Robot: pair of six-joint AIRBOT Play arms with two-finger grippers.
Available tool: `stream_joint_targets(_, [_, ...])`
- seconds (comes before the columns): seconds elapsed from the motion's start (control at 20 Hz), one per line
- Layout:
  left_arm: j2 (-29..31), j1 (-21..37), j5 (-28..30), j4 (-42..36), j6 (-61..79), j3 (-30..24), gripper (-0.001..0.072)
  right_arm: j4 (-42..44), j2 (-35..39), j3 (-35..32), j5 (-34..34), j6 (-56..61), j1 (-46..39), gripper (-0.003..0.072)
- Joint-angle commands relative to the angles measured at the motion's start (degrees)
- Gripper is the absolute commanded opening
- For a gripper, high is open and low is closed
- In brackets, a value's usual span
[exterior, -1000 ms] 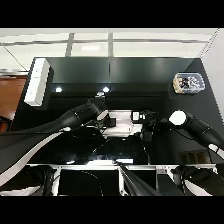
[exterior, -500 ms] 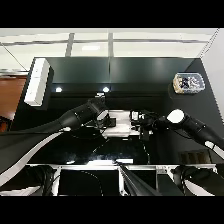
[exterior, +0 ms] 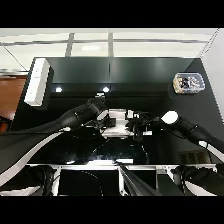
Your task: Fold the box and place the chain.
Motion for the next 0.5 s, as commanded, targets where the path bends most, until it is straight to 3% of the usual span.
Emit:
stream_joint_targets(0.0, [0.00, 0.04, 0.17, -0.04, -0.07, 0.00, 0.0030, 1.01, -0.57, 0.04, -1.64, 1.33, 0.46, 0.0083])
stream_joint_targets(0.05, [0.00, 0.04, 0.17, -0.04, -0.07, 0.00, 0.0030, 0.87, -0.57, 0.04, -1.64, 1.86, 0.48, 0.0063])
stream_joint_targets(0.1, [0.00, 0.04, 0.17, -0.04, -0.07, 0.00, 0.0030, 0.90, -0.57, 0.04, -1.66, 2.08, 0.48, 0.0163])
stream_joint_targets(0.15, [0.00, 0.04, 0.17, -0.04, -0.07, 0.00, 0.0030, 0.87, -0.57, 0.04, -1.90, 2.32, 0.46, 0.0367])
stream_joint_targets(0.2, [0.00, 0.04, 0.17, -0.04, -0.07, 0.00, 0.0030, 0.63, -0.57, 0.04, -1.88, 2.29, 0.31, 0.0346])
stream_joint_targets(0.25, [0.00, 0.04, 0.17, -0.04, -0.07, 0.00, 0.0031, 0.66, -0.57, 0.04, -1.86, 2.34, -0.02, 0.0168])
stream_joint_targets(0.45, [0.00, 0.04, 0.17, -0.04, -0.07, 0.00, 0.0030, 0.63, -0.09, 0.07, -1.86, 3.26, -1.95, 0.0080])
